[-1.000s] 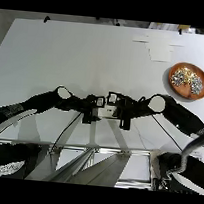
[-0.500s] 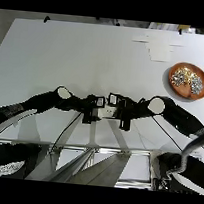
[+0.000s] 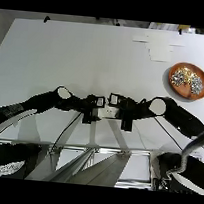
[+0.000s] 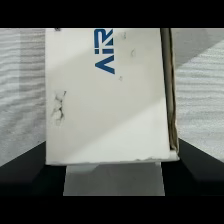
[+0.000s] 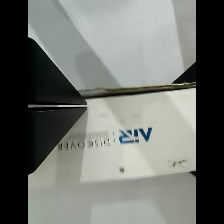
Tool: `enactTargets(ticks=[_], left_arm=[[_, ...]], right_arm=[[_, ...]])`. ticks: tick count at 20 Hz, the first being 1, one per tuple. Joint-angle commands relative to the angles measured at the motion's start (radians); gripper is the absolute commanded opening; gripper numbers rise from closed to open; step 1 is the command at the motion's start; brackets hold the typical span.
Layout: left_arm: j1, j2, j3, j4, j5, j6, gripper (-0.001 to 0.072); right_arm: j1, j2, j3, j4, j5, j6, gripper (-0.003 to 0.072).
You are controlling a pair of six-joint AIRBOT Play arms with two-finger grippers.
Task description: Fold the box and place the chain.
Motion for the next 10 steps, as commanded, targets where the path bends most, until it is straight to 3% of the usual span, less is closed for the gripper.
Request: enactTargets(ticks=[1,5,8,10], left_arm=[[0.0,0.001,0.0,0.0,0.0,0.001,0.0211],[0.001,0.001,0.0,0.0,0.0,0.001,0.0211],[0.001,0.001,0.0,0.0,0.0,0.001,0.0211],[0.0,0.001,0.0,0.0,0.0,0.001,0.0211]], right_arm=[[-0.027,0.093,0.043,-0.079,-0.011,0.144,0.0018],[-0.198,0.198,0.069,-0.293,0.091,0.472,0.0017],[-0.425,0.184,0.067,-0.472,0.346,0.644,0.0017],[-0.595,0.172,0.06,-0.498,0.473,0.69,0.0017]])
